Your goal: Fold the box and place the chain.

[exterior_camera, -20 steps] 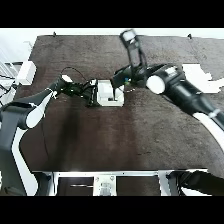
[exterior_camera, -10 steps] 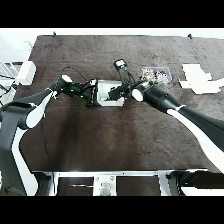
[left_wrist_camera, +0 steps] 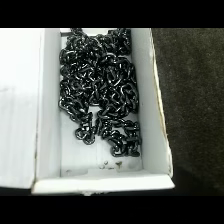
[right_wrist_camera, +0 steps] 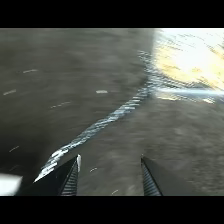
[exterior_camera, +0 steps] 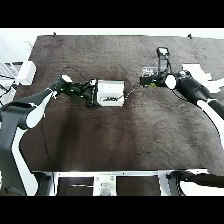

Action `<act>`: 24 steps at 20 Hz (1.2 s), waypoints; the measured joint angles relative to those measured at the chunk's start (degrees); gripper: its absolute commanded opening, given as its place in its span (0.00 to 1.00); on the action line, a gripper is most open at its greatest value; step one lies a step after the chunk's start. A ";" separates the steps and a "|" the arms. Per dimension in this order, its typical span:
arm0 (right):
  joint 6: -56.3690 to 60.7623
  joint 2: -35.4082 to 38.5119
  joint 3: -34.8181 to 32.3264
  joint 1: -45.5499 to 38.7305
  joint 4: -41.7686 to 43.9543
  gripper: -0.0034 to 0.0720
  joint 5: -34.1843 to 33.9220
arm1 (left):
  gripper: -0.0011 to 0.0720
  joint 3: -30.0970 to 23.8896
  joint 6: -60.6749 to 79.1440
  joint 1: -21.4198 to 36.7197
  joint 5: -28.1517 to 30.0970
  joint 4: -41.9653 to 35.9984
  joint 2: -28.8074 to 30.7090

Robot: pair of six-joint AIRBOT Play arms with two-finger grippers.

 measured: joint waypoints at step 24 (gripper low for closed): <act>0.20 -25.03 11.17 -3.19 11.10 0.05 -18.53 | 0.66 0.00 0.02 0.00 -0.02 -0.15 0.00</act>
